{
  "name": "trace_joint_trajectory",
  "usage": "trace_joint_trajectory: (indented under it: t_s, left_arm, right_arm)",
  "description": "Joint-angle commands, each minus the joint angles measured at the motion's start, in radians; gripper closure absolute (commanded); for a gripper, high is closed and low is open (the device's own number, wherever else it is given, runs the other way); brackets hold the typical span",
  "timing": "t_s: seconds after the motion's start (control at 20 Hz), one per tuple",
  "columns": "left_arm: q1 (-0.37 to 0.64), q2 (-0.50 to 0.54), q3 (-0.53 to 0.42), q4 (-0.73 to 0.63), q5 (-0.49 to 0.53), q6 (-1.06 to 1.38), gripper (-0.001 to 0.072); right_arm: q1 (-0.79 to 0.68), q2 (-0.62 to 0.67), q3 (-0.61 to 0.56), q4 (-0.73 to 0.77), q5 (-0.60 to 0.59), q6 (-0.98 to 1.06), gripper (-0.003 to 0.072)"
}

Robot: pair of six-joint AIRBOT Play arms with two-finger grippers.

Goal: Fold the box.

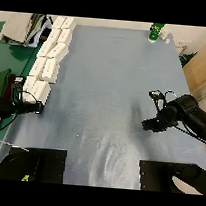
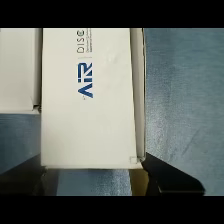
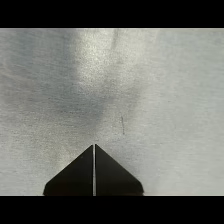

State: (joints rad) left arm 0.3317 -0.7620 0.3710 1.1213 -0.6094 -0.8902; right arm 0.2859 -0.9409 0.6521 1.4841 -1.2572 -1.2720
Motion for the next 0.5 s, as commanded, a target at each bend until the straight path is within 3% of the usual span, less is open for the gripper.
trace_joint_trajectory:
  t_s: [0.0,0.45]
  left_arm:
    - [-0.042,-0.051,0.0,-0.023,0.054,0.038,0.0303]
    - [-0.076,-0.148,0.0,-0.022,0.124,0.037,0.0303]
  right_arm:
    - [0.0,-0.001,0.001,0.0,0.0,0.0,0.0665]
    - [0.0,-0.001,0.001,0.0,0.0,0.0,0.0665]
